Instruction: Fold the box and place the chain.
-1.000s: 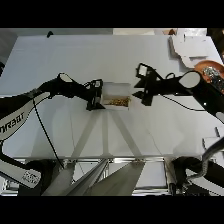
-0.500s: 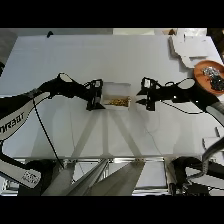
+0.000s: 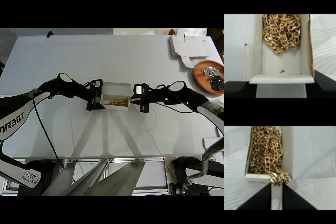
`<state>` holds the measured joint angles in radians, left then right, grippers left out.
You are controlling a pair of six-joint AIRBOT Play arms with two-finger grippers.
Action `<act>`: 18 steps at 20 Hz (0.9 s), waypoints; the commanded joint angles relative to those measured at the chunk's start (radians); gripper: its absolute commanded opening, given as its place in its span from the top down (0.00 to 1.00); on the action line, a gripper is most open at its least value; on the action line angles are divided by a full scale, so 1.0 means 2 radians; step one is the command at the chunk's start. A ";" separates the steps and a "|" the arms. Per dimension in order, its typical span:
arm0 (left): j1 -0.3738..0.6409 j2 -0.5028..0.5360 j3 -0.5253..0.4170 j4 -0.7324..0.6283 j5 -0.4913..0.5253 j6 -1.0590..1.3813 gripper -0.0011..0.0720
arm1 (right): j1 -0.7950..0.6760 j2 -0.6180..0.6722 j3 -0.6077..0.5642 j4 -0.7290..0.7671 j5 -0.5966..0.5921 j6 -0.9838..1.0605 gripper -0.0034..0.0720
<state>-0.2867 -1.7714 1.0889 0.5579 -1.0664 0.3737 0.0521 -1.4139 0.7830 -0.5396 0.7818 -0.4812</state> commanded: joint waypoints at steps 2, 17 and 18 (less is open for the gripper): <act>0.000 0.000 0.000 0.000 0.000 0.000 0.53 | 0.003 -0.001 0.000 0.001 -0.009 -0.003 0.93; 0.000 0.000 0.000 0.000 0.000 0.000 0.53 | 0.003 0.035 0.000 -0.039 -0.032 0.069 0.94; 0.000 0.000 0.000 0.000 0.000 0.000 0.53 | 0.003 0.045 0.000 -0.047 -0.031 0.080 0.94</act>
